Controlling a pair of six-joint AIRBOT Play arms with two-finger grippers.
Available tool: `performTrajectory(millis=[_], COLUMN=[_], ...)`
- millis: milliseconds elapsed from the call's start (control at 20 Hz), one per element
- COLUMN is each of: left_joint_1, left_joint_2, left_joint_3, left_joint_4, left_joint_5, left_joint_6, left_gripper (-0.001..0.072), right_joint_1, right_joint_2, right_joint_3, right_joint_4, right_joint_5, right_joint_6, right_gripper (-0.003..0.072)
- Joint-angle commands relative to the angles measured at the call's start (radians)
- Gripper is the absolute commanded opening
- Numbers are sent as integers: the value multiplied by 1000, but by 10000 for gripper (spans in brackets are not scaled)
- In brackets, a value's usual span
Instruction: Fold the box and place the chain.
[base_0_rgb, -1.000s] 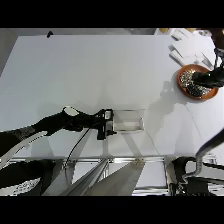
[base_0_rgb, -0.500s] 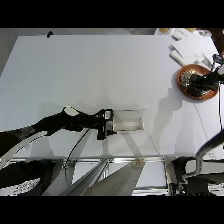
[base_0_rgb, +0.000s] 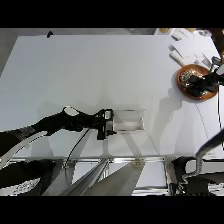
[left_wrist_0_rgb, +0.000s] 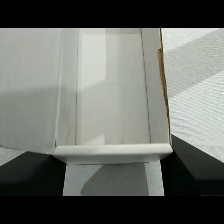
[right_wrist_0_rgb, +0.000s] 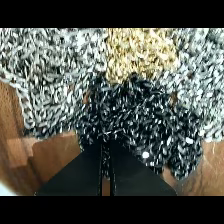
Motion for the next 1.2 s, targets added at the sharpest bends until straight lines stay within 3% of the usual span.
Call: performTrajectory(millis=[0,450,750,900,1150], left_joint_1=[0,0,0,0,0], left_joint_2=[0,0,0,0,0], left_joint_3=[0,0,0,0,0], left_joint_4=[0,0,0,0,0], left_joint_5=[0,0,0,0,0], left_joint_6=[0,0,0,0,0], left_gripper=[70,70,70,70,70], right_joint_1=[0,1,7,98,313], right_joint_2=[46,536,794,900,1010], right_joint_3=[1,1,1,0,-2], right_joint_4=[4,74,377,384,431], right_joint_5=[79,366,510,566,558], right_joint_6=[-46,-227,-280,-282,-204], right_gripper=[13,13,13,13,13])
